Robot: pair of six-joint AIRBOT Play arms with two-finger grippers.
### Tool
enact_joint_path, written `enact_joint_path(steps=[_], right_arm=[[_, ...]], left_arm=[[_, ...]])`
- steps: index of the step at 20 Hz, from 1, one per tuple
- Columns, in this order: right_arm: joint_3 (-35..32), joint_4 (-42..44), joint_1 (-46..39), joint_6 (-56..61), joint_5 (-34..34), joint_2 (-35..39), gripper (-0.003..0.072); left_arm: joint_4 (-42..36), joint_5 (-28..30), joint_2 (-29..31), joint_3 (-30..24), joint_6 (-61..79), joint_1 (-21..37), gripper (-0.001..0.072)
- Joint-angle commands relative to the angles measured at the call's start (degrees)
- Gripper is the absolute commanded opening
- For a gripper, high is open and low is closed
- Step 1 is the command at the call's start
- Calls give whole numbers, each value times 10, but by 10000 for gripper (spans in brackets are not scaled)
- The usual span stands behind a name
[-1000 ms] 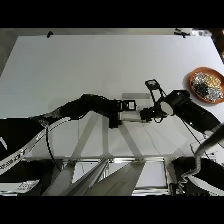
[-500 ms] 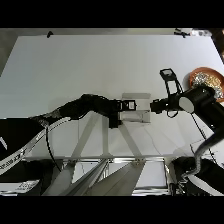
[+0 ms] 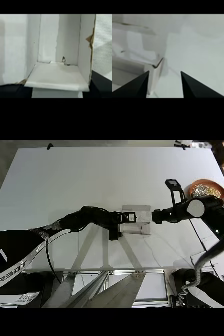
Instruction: Fold the box and place the chain.
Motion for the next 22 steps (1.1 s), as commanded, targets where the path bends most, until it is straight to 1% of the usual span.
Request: enact_joint_path(steps=[1, 3, 7, 9, 12, 13, 14, 15, 16, 17, 18, 19, 20, 22], right_arm=[[0, 40, 12, -30, 37, -36, 523], [0, 22, 35, -12, 43, -66, 526], [0, 8, 86, 27, 11, -110, 514], [0, -28, 100, 67, 6, -127, 398], [0, -67, 103, 118, 6, -147, 391], [0, -75, 103, 131, 3, -150, 307], [0, -76, 103, 137, -2, -151, 255], [0, -76, 103, 144, -4, -151, 254], [0, -76, 103, 153, -4, -151, 215], [0, -76, 103, 154, -3, -151, 149], [0, -76, 103, 163, -1, -151, 109], [0, -76, 103, 173, 1, -151, 35], [0, -76, 104, 184, 1, -151, 16], [0, -76, 113, 211, -2, -151, 16]], left_arm=[[0, 0, 0, 0, 0, 0, 275], [0, 0, 0, 0, 0, 0, 275], [0, 0, 0, 0, 0, 0, 275], [0, 0, 0, 0, 0, 0, 275], [0, 0, 0, 0, 0, 0, 275], [0, 0, 0, 0, 0, 0, 275], [0, 0, 0, 0, 0, 0, 275], [0, 0, 0, 0, 0, 0, 275], [0, 0, 0, 0, 0, 0, 275], [0, 0, 0, 0, 0, 0, 275], [0, 0, 0, 0, 0, 0, 275], [0, 0, 0, 0, 0, 0, 275], [0, 0, 0, 0, 0, 0, 275], [0, 0, 0, 0, 0, 0, 275]])
